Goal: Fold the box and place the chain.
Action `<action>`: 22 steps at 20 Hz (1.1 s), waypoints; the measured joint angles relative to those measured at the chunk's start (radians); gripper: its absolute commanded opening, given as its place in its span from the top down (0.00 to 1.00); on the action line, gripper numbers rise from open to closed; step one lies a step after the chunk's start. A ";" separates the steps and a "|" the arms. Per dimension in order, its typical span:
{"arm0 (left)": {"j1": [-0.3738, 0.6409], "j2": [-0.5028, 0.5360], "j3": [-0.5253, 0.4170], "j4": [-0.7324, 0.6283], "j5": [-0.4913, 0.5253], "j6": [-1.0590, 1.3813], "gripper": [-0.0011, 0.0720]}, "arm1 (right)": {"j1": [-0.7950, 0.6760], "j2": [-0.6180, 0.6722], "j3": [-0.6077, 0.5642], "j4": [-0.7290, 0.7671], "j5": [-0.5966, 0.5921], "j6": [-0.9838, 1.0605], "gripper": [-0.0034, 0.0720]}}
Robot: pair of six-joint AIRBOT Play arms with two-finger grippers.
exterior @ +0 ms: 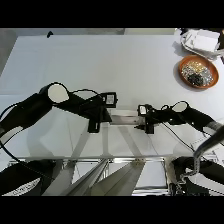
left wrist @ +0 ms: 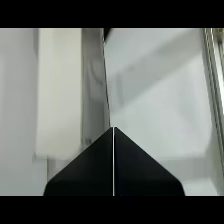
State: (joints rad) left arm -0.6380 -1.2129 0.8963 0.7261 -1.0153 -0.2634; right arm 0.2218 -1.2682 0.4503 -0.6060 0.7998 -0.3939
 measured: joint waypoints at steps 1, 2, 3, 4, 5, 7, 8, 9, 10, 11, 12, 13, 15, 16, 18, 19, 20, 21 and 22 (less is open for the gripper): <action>-0.012 -0.020 -0.001 -0.040 0.049 -0.002 0.98 | 0.000 0.000 0.000 0.000 0.000 0.000 0.56; -0.021 -0.044 -0.002 -0.085 0.099 -0.002 0.98 | 0.000 0.000 0.000 0.000 0.000 0.000 0.56; -0.026 -0.069 -0.002 -0.121 0.143 -0.003 0.98 | 0.000 0.000 0.000 0.000 0.000 0.000 0.56; -0.030 -0.095 -0.002 -0.150 0.193 -0.007 0.98 | 0.000 0.000 0.000 0.000 0.000 0.000 0.56; -0.032 -0.116 -0.002 -0.174 0.240 -0.016 0.98 | 0.000 0.000 0.000 0.000 0.000 0.000 0.56; -0.036 -0.150 -0.002 -0.205 0.346 -0.048 0.98 | 0.000 0.000 0.000 0.001 0.000 0.000 0.56; -0.036 -0.162 -0.002 -0.216 0.400 -0.070 0.98 | 0.000 0.000 0.000 0.001 0.000 0.001 0.56; -0.036 -0.173 -0.002 -0.224 0.442 -0.092 0.98 | 0.000 0.000 0.000 0.002 0.000 0.002 0.56; -0.036 -0.183 -0.003 -0.227 0.469 -0.110 0.98 | 0.000 0.000 0.000 0.003 0.000 0.003 0.56; -0.036 -0.194 -0.003 -0.227 0.489 -0.126 0.98 | 0.000 0.000 0.000 0.003 0.000 0.003 0.56; -0.036 -0.204 -0.003 -0.223 0.504 -0.138 0.98 | 0.000 0.000 0.000 0.003 0.000 0.002 0.56; -0.036 -0.215 -0.004 -0.211 0.517 -0.156 0.98 | 0.000 -0.001 0.000 0.003 -0.001 0.002 0.56; -0.036 -0.231 -0.006 -0.181 0.525 -0.191 0.98 | 0.000 -0.001 0.000 0.003 -0.001 0.002 0.56; -0.036 -0.238 -0.007 -0.163 0.522 -0.207 0.98 | 0.000 -0.001 0.000 0.003 -0.001 0.002 0.56; -0.036 -0.246 -0.008 -0.127 0.510 -0.236 0.98 | 0.000 -0.001 0.000 0.002 -0.001 0.001 0.56; -0.036 -0.249 -0.009 -0.116 0.504 -0.247 0.98 | 0.000 -0.001 0.000 0.001 -0.001 0.000 0.56; -0.036 -0.251 -0.009 -0.106 0.498 -0.255 0.98 | 0.000 -0.001 0.000 0.000 -0.001 0.000 0.56; -0.035 -0.252 -0.009 -0.100 0.494 -0.262 0.98 | 0.000 -0.001 0.000 0.000 -0.001 0.000 0.56; -0.035 -0.252 -0.009 -0.095 0.486 -0.265 0.98 | 0.000 -0.001 0.000 0.000 -0.001 0.000 0.56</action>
